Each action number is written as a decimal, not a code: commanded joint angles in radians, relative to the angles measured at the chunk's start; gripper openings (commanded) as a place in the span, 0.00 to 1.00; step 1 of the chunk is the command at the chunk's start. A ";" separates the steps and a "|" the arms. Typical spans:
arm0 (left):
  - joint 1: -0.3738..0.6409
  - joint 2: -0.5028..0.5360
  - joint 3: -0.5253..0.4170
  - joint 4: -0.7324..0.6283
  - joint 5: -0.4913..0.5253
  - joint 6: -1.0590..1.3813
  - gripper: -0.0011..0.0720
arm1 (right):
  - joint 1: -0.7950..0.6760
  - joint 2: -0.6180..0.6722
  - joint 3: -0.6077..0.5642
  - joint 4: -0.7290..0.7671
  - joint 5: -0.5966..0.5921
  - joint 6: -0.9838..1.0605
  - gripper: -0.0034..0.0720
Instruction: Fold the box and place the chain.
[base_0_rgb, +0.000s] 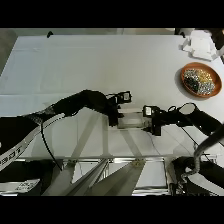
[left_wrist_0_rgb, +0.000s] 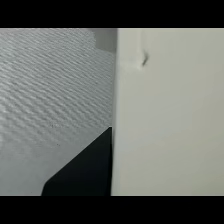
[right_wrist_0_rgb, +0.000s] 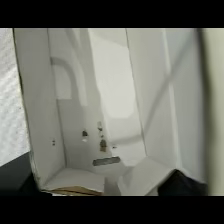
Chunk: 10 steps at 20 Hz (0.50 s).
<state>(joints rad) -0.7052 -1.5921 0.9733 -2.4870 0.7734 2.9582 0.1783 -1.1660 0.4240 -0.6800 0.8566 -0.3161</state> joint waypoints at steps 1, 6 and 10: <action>-0.001 0.000 0.000 -0.003 0.001 0.000 0.03 | 0.001 -0.010 0.004 -0.021 0.008 -0.008 0.73; -0.001 0.000 0.000 -0.003 0.001 0.000 0.03 | 0.001 0.000 0.004 -0.024 0.020 -0.007 0.71; -0.001 0.000 0.000 -0.003 0.001 0.000 0.03 | 0.000 0.016 0.005 -0.017 0.018 -0.007 0.86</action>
<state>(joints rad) -0.7052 -1.5921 0.9730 -2.4897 0.7750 2.9585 0.1787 -1.1599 0.4271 -0.7048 0.8742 -0.3229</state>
